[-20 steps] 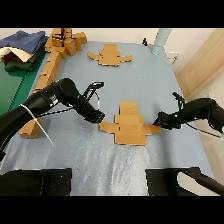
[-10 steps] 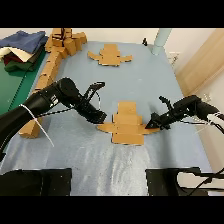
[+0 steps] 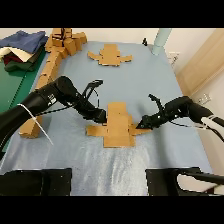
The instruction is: Fold the box.
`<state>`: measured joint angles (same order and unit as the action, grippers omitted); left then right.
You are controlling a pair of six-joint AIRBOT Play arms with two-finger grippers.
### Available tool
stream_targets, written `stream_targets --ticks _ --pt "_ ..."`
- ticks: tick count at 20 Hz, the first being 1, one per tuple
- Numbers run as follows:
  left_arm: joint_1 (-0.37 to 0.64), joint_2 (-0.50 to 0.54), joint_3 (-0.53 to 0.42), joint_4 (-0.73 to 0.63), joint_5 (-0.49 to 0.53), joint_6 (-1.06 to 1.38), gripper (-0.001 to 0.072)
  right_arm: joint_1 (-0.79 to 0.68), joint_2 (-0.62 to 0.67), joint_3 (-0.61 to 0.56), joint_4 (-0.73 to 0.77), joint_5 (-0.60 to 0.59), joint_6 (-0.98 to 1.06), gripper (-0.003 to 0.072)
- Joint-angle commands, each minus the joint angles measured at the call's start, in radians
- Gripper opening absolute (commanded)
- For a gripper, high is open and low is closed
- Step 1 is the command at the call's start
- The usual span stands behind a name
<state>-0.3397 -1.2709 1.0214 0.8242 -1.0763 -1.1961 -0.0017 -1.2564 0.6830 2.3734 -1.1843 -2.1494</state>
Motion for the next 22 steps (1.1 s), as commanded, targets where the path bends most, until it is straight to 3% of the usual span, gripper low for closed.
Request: stream_targets --ticks 1,6,12,17,22 --pt "0.073 -0.003 0.000 -0.012 0.003 0.000 0.0473 0.073 0.157 -0.108 0.007 0.141 -0.077 0.0002" --pt "0.146 -0.096 0.000 -0.045 0.065 0.061 0.0473 0.116 0.347 -0.217 -0.005 0.198 -0.073 0.0002" --pt "0.148 -0.305 0.060 -0.365 0.091 0.399 0.0473 0.116 0.364 -0.221 -0.005 0.190 -0.073 0.0002" --pt "0.140 -0.418 0.208 -0.432 -0.117 0.502 0.0473 0.116 0.364 -0.222 -0.006 0.174 -0.073 0.0002" --pt "0.127 -0.427 0.223 -0.407 -0.249 0.530 0.0472 0.116 0.364 -0.222 -0.026 0.183 -0.073 0.0002"
